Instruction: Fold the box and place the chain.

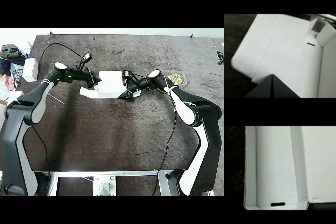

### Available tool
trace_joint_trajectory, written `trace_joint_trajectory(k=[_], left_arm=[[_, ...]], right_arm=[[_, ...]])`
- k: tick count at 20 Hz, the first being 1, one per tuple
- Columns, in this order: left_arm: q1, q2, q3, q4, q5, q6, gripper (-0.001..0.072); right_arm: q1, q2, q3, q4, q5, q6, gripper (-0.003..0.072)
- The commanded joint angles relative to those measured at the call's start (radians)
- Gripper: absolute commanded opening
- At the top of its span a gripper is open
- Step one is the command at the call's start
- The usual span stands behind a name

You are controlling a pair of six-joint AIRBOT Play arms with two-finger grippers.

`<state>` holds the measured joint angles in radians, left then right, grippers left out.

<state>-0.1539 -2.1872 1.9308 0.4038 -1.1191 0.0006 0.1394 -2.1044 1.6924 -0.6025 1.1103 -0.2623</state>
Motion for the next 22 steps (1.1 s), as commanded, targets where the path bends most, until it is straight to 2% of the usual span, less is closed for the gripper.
trace_joint_trajectory(k=[1,4,5,6,7,10,17,20,22], left_arm=[[0.024,0.053,0.002,-0.005,-0.037,0.001,0.0013],[0.031,0.077,0.002,0.113,-0.139,0.007,0.0014],[0.031,0.076,0.001,0.174,-0.192,0.034,0.0081],[0.024,0.075,0.0,0.233,-0.23,0.062,0.0381],[0.021,0.074,0.0,0.298,-0.238,0.058,0.0567],[0.004,0.068,0.0,0.431,-0.231,0.061,0.0569],[-0.051,0.014,0.0,0.457,-0.189,0.087,0.0568],[-0.043,0.029,0.002,0.445,-0.128,0.079,0.0568],[-0.034,0.045,0.001,0.446,-0.142,0.079,0.0568]], right_arm=[[0.001,0.0,0.0,0.001,0.0,0.002,0.0442],[0.001,0.0,0.0,0.001,0.0,0.002,0.0442],[0.001,0.0,0.0,0.001,0.0,0.002,0.0442],[0.001,0.0,0.0,0.001,0.0,0.002,0.0442],[0.001,0.0,0.0,0.001,0.0,0.002,0.0442],[0.001,0.0,0.0,0.001,0.0,0.002,0.0442],[0.001,0.0,0.0,0.001,0.0,0.002,0.0442],[0.001,0.0,0.0,0.001,0.0,0.002,0.0442],[0.001,0.0,0.0,0.001,0.0,0.002,0.0442]])
